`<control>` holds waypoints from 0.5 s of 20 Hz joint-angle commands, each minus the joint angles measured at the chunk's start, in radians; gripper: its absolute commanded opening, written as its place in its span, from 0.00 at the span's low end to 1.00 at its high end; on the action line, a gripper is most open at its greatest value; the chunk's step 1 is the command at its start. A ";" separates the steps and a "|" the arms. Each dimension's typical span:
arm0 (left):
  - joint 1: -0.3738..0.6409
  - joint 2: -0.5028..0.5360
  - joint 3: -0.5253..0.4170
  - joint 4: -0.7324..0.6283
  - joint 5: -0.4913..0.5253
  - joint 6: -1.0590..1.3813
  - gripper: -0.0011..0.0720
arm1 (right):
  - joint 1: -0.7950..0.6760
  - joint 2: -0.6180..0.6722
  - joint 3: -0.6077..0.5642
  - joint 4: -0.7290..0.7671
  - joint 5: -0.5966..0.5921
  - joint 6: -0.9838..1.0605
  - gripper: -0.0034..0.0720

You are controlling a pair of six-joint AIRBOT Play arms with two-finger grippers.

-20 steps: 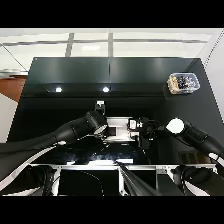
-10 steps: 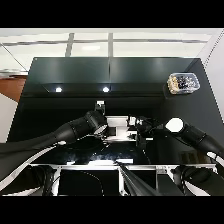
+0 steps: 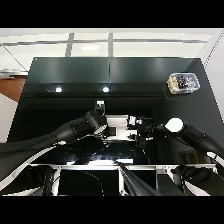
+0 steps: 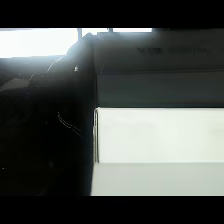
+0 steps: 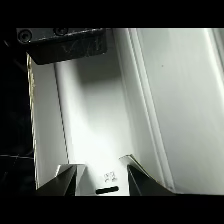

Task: Fold the box and place the chain.

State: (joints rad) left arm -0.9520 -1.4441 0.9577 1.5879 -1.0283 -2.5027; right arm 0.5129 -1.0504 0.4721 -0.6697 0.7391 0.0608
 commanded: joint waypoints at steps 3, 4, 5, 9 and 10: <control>-0.001 0.000 0.000 0.000 0.000 0.001 0.06 | 0.000 0.003 0.001 -0.018 -0.002 0.005 0.11; -0.001 0.000 0.000 0.000 0.000 0.001 0.06 | 0.000 0.010 0.001 -0.049 0.002 0.036 0.11; -0.001 0.000 0.000 0.000 0.000 0.001 0.06 | 0.000 0.022 0.001 -0.095 0.002 0.086 0.11; -0.001 0.000 0.000 0.000 0.000 0.001 0.06 | -0.069 0.112 0.001 -0.223 0.078 0.251 0.11; -0.001 0.000 0.000 0.000 0.000 0.001 0.06 | -0.110 0.142 0.001 -0.232 0.118 0.278 0.11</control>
State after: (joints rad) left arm -0.9520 -1.4441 0.9577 1.5883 -1.0279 -2.5019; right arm 0.4648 -0.9688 0.4721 -0.8249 0.7815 0.2310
